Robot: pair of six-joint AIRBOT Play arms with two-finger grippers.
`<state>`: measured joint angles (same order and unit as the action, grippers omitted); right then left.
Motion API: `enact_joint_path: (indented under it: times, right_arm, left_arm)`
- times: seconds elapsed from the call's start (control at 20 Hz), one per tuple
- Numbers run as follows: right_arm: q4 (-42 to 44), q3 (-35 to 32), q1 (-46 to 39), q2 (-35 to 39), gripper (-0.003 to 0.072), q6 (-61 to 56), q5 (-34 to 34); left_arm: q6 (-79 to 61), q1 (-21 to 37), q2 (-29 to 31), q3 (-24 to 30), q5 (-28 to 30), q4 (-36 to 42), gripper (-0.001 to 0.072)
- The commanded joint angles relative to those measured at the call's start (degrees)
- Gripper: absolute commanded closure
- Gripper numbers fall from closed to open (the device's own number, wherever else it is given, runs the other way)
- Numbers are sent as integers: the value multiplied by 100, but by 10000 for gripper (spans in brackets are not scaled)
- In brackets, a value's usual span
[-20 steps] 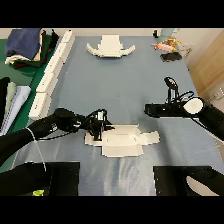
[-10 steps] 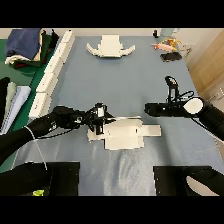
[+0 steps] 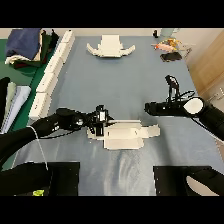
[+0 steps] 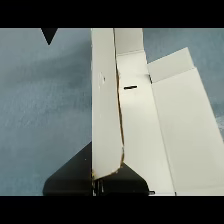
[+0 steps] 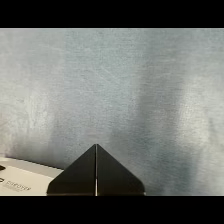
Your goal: Fold the box.
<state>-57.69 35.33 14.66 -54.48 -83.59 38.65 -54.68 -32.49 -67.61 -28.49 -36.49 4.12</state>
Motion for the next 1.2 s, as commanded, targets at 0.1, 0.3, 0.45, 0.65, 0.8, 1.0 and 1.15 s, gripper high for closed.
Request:
enact_joint_path:
  times: [0.1,0.3,0.45,0.65,0.8,1.0,1.15]
  right_arm:
    - [2,-2,0,4,685,0,-13]
    - [4,-2,0,4,685,0,-11]
    - [2,-2,0,4,686,0,-11]
    - [2,-2,0,4,686,0,-11]
    - [2,-2,0,4,685,2,-9]
    - [2,-2,0,7,685,0,15]
    - [0,2,0,162,685,-55,378]
  left_arm:
    - [9,-4,-42,173,9,-2,697]
    - [173,-4,-37,225,-11,-4,697]
    - [503,-4,-37,225,-225,-11,697]
    - [824,-4,-37,225,-461,-26,696]
    - [837,-4,-37,225,-466,-24,696]
    - [953,-4,-37,225,-455,-22,695]
    - [953,-2,-37,225,-455,-22,695]
